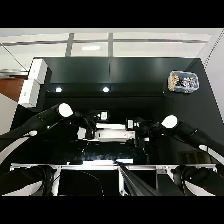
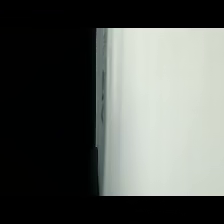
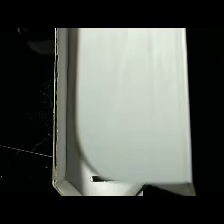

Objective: Fold the box and place the chain.

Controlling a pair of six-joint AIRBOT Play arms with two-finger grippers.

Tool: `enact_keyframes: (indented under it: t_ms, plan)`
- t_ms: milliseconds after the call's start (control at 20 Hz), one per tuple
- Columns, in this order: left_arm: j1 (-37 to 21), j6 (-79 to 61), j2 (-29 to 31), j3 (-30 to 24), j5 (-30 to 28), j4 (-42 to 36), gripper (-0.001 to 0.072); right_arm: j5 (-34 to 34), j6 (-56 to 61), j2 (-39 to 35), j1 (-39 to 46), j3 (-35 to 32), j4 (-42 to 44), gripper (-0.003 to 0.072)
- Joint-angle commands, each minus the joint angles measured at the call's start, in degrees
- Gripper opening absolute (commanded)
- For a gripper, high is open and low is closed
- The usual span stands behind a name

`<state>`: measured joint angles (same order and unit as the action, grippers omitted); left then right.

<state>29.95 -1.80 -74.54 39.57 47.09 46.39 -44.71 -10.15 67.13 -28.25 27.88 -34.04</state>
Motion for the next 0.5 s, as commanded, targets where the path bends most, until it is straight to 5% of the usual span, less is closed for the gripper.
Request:
enact_keyframes:
  t_ms: [0, 450]
  plan:
    - [0.0, 0.0, 0.0, 0.0, -0.1, 0.0, 0.0031, 0.8, -0.6, 1.5, -0.1, 0.0, 0.0, 0.0541]
    - [0.0, 0.0, 0.0, 0.0, -0.1, 0.0, 0.0032, 1.4, -0.6, 2.1, -0.9, 0.0, 0.1, 0.0543]
